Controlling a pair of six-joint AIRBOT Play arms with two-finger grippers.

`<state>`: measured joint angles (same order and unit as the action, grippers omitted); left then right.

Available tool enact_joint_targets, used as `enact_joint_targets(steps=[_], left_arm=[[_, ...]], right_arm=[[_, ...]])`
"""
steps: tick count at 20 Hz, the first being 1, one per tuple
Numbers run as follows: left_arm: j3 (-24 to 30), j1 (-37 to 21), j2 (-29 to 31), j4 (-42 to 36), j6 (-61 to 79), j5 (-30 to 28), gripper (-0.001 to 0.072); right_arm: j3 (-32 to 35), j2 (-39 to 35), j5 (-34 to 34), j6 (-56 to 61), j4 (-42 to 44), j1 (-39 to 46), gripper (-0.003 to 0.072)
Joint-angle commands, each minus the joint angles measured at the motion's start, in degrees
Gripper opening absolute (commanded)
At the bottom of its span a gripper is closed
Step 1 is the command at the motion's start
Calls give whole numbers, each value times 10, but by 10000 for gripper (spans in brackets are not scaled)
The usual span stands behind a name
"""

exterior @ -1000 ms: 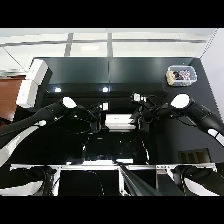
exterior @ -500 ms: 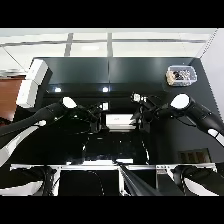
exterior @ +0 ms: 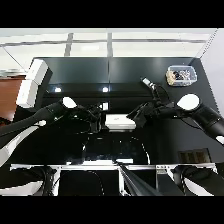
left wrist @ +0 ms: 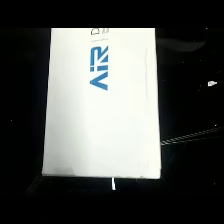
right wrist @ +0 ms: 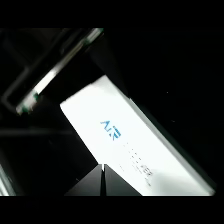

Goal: Fold the box and place the chain.

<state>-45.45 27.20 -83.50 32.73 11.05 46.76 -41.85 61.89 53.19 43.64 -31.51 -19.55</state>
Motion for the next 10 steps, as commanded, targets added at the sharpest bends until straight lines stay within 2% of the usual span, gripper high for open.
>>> enact_joint_targets(steps=[1,10], left_arm=[[0,0,0,0,0,0,420],[0,0,0,0,0,0,420]], right_arm=[[5,24,-34,159,38,-11,25],[6,138,-28,162,20,-16,25]])
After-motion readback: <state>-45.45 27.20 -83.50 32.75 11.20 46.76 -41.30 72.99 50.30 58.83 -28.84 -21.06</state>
